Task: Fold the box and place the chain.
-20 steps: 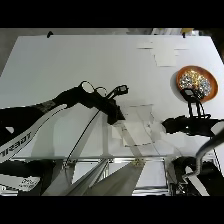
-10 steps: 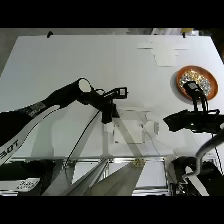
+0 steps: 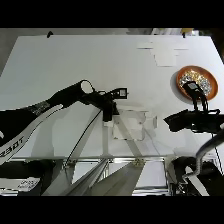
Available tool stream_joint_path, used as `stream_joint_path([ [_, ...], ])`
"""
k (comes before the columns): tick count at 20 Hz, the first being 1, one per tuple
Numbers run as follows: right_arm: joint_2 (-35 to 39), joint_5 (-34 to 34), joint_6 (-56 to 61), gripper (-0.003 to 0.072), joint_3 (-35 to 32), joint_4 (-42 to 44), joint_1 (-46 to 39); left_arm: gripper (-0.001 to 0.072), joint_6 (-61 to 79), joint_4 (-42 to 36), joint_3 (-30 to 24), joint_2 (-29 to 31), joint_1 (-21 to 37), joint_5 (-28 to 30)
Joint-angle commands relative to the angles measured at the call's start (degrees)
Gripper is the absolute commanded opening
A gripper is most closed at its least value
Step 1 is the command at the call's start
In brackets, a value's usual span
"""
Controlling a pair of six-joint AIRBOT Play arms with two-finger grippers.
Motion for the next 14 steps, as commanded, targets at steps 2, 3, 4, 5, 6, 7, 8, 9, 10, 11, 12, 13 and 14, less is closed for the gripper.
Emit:
stream_joint_path([
  [2, 0.0, -0.7, -0.1, 0.0342, 0.1, 0.0, 0.0, -0.0001, 0.2, -0.5, 0.0, -0.6, 0.0, 1.4],
  [3, 0.0, -0.7, -0.1, 0.0342, 0.1, 0.0, 0.0, -0.0001, 0.2, -0.8, 0.0, -0.6, 0.0, 1.4],
  [4, 0.0, -0.7, -0.3, 0.0342, 0.1, 0.0, 0.0, -0.0001, 0.2, -1.1, 0.0, -0.6, 0.0, 1.4],
  [5, 0.0, -0.7, -0.7, 0.0342, 0.1, 0.0, 0.0, -0.0001, -0.1, -1.8, 0.0, -0.6, 0.0, 1.4],
  [6, 0.0, -0.7, -1.1, 0.0342, 0.1, 0.0, 0.0, -0.0002, -0.7, -2.2, 0.0, -0.6, -0.1, 1.6],
  [7, 0.0, -0.7, -1.4, 0.0342, 0.1, 0.0, 0.0, -0.0002, -1.4, -2.1, 0.0, -0.6, -0.2, 1.9],
  [8, 0.0, -0.7, -1.5, 0.0342, 0.1, 0.0, 0.0, -0.0002, -1.7, -1.4, 0.0, -0.6, -0.4, 2.2],
  [9, 0.0, -0.7, -1.5, 0.0342, 0.1, 0.0, 0.0, -0.0002, -1.9, -0.9, 0.0, -0.6, -0.7, 2.4],
  [10, 0.0, -0.7, -1.5, 0.0342, 0.1, 0.0, 0.0, -0.0002, -3.1, -0.3, 0.0, -0.6, -1.1, 3.1],
  [11, 0.0, -0.7, -1.5, 0.0342, 0.1, 0.0, 0.0, -0.0002, -4.2, 0.0, 0.0, -0.6, -1.3, 3.7],
  [12, 0.0, -0.7, -1.5, 0.0342, 0.1, 0.0, 0.0, -0.0002, -4.3, -0.1, -0.2, -0.6, -1.6, 4.3],
  [13, 0.0, -0.7, -1.5, 0.0342, 0.1, 0.0, 0.0, -0.0002, -4.3, 0.0, -0.2, -0.6, -1.8, 4.6],
  [14, 0.0, -0.7, -1.5, 0.0342, 0.1, 0.0, 0.0, -0.0002, -4.3, 0.0, -0.3, -0.6, -2.0, 4.8],
])
